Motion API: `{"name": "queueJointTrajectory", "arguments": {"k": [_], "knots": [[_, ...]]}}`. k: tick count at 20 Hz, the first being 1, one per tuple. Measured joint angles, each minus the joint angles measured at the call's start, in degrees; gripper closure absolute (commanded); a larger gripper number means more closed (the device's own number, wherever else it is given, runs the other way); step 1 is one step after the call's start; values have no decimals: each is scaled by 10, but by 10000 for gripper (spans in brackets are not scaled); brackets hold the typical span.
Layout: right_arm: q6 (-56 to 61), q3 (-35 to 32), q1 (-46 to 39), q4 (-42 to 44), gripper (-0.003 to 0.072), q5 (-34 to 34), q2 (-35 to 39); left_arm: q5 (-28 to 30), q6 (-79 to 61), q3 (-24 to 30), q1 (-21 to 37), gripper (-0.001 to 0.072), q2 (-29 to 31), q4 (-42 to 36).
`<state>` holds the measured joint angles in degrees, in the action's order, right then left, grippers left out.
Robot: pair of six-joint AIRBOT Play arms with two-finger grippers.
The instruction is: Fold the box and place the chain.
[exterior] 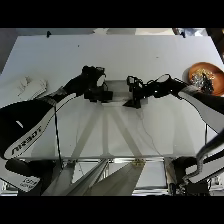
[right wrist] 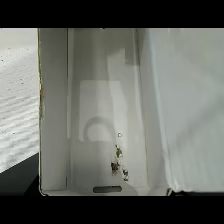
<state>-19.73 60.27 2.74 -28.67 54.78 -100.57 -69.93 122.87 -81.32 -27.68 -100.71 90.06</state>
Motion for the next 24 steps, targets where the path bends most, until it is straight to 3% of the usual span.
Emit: {"name": "queueJointTrajectory", "arguments": {"k": [9, 15, 17, 19, 24], "knots": [[0, 0, 0, 0, 167, 0, 0, -8, -153, 2, 42, 327, 80, -15], [0, 0, 0, 0, 167, 0, 0, 24, -467, 45, 98, 322, 127, -152], [0, 0, 0, 0, 167, 0, 0, 53, -608, 82, 120, 277, 135, -217], [0, 0, 0, 0, 167, 0, 0, 86, -777, 124, 142, 72, 139, -269], [0, 0, 0, 0, 167, 0, 0, 122, -1146, 190, 212, -3, 114, -383]]}}
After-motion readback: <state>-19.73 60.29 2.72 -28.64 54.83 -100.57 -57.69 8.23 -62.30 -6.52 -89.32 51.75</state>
